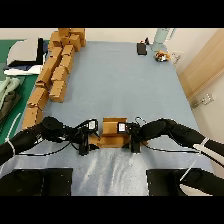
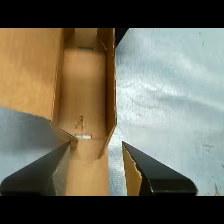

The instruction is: Fold the box.

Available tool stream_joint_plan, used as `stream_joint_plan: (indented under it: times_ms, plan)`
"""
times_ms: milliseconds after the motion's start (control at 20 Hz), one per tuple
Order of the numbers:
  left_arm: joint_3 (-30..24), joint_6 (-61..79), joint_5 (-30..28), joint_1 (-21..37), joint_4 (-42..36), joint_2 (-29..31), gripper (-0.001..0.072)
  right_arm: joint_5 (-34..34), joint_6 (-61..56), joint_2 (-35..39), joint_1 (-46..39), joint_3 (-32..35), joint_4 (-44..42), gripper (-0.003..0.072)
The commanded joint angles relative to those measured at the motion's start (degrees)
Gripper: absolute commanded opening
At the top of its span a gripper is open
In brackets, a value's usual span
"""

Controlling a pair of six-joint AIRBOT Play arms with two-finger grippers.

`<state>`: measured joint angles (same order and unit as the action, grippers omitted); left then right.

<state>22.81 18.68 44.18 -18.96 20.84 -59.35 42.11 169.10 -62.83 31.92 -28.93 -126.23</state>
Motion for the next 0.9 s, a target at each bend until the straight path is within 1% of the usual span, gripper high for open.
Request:
stream_joint_plan:
  times_ms: [0,50,300,500,550,600,850]
  plan:
    - [0.1,3.4,-5.3,-1.4,-5.4,-1.0,0.0405,0.0,0.0,0.0,0.0,0.0,0.0,0.0418]
    - [0.1,3.4,-6.4,-1.4,-5.4,-1.0,0.0301,0.0,0.0,0.0,0.0,0.0,0.0,0.0417]
    - [0.1,4.7,-6.7,-1.4,-5.2,-1.0,0.0295,0.0,0.0,0.0,0.0,0.0,0.0,0.0417]
    - [0.1,4.7,-5.9,-2.0,-7.3,-1.0,0.0283,0.0,0.0,0.0,0.0,0.0,0.0,0.0417]
    - [0.1,4.7,-5.3,-2.3,-7.6,-1.0,0.0205,0.0,0.0,0.0,0.0,0.0,0.0,0.0417]
    - [0.1,4.7,-4.5,-2.6,-7.6,-1.0,0.0166,0.0,0.0,0.0,0.0,0.0,0.0,0.0417]
    - [0.1,4.7,-4.7,-3.2,-8.8,-1.0,0.0166,0.0,0.0,0.0,0.0,0.0,0.0,0.0417]
